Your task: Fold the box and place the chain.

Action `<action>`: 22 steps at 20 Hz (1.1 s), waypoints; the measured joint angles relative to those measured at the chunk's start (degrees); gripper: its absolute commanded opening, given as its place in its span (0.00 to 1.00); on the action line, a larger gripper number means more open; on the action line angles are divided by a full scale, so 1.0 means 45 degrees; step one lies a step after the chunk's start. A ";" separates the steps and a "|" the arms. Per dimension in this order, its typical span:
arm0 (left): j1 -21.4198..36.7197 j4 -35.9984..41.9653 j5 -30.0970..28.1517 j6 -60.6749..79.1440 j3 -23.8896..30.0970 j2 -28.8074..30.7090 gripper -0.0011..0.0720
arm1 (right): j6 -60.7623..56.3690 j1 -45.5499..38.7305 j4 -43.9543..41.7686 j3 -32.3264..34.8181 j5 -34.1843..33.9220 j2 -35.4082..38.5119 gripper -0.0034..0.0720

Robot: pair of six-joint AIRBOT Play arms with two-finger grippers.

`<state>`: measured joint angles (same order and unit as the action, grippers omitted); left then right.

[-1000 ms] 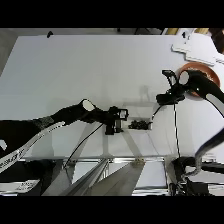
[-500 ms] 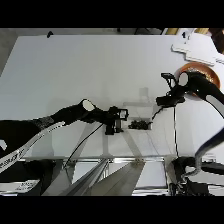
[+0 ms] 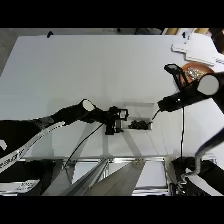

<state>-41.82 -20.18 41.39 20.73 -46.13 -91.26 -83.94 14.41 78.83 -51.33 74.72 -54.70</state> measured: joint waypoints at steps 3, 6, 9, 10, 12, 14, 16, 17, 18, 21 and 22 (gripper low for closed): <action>0.0000 0.0000 0.0000 0.0000 0.0000 0.0000 0.20 | -0.0010 0.0967 -0.1078 0.0340 0.0117 0.1486 0.06; 0.0000 0.0000 0.0000 0.0000 0.0000 0.0000 0.20 | -0.0049 0.1860 -0.2186 0.0520 -0.0102 0.2327 0.06; 0.0000 0.0000 0.0005 0.0000 0.0000 0.0000 0.20 | -0.0282 0.2764 -0.2788 0.0631 -0.0709 0.2671 0.06; 0.0000 0.0000 0.0000 0.0000 0.0000 0.0000 0.20 | -0.0393 0.3075 -0.2919 0.0714 -0.1078 0.2735 0.06; 0.0000 0.0000 0.0000 0.0000 0.0000 0.0000 0.20 | -0.0636 0.3580 -0.3036 0.0957 -0.1885 0.2749 0.07; 0.0000 0.0000 0.0000 0.0000 0.0000 0.0000 0.20 | -0.0772 0.3876 -0.3026 0.1234 -0.2555 0.2594 0.07; 0.0000 0.0000 0.0000 0.0000 0.0000 0.0000 0.20 | -0.0899 0.4036 -0.2900 0.1438 -0.2968 0.2307 0.25; 0.0000 0.0000 0.0000 0.0000 0.0000 0.0000 0.20 | -0.0928 0.4080 -0.2817 0.1501 -0.3104 0.2147 0.35; 0.0000 0.0000 0.0000 0.0000 0.0000 0.0000 0.20 | -0.0933 0.4085 -0.2759 0.1535 -0.3230 0.2011 0.36; 0.0000 0.0000 0.0000 0.0000 0.0000 0.0000 0.20 | -0.0816 0.3531 -0.2657 0.1282 -0.3390 0.1734 0.36; 0.0000 0.0000 0.0005 0.0000 0.0000 0.0000 0.20 | -0.0675 0.3133 -0.2637 0.1049 -0.3376 0.1690 0.33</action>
<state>-41.82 -20.18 41.41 20.73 -46.13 -91.26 -86.98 28.51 66.96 -46.61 59.53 -47.09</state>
